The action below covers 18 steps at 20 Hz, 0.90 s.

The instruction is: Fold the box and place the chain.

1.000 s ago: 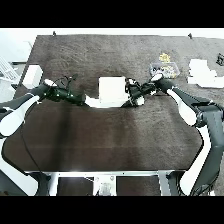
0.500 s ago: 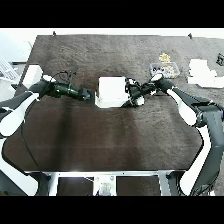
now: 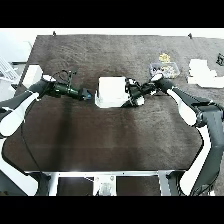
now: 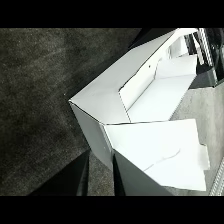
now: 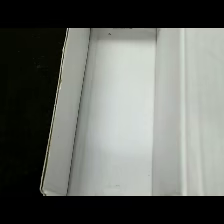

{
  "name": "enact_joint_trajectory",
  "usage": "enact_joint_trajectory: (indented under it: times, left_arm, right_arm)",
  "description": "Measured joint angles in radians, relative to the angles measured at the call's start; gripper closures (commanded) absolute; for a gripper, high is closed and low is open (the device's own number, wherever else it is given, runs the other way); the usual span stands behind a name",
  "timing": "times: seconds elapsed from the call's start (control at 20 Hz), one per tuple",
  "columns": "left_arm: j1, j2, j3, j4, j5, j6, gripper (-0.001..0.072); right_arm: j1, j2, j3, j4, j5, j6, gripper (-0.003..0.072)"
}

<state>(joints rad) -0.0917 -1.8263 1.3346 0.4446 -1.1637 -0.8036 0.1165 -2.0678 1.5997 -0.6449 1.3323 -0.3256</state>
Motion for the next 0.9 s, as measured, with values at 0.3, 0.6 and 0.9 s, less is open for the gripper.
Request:
enact_joint_trajectory:
  times: [0.3, 0.6, 0.9]
  left_arm:
    - [-0.002, 0.000, 0.000, -0.003, -0.008, 0.001, 0.0245]
    - [-0.017, 0.000, 0.000, -0.019, -0.016, -0.016, 0.0244]
    - [-0.050, 0.000, 0.005, -0.023, 0.010, -0.156, 0.0245]
  right_arm:
    - [0.000, 0.000, 0.000, 0.000, 0.000, 0.000, 0.0095]
    - [0.000, 0.000, 0.000, 0.000, 0.000, 0.000, 0.0094]
    - [0.000, 0.000, 0.000, 0.000, 0.000, 0.000, 0.0094]
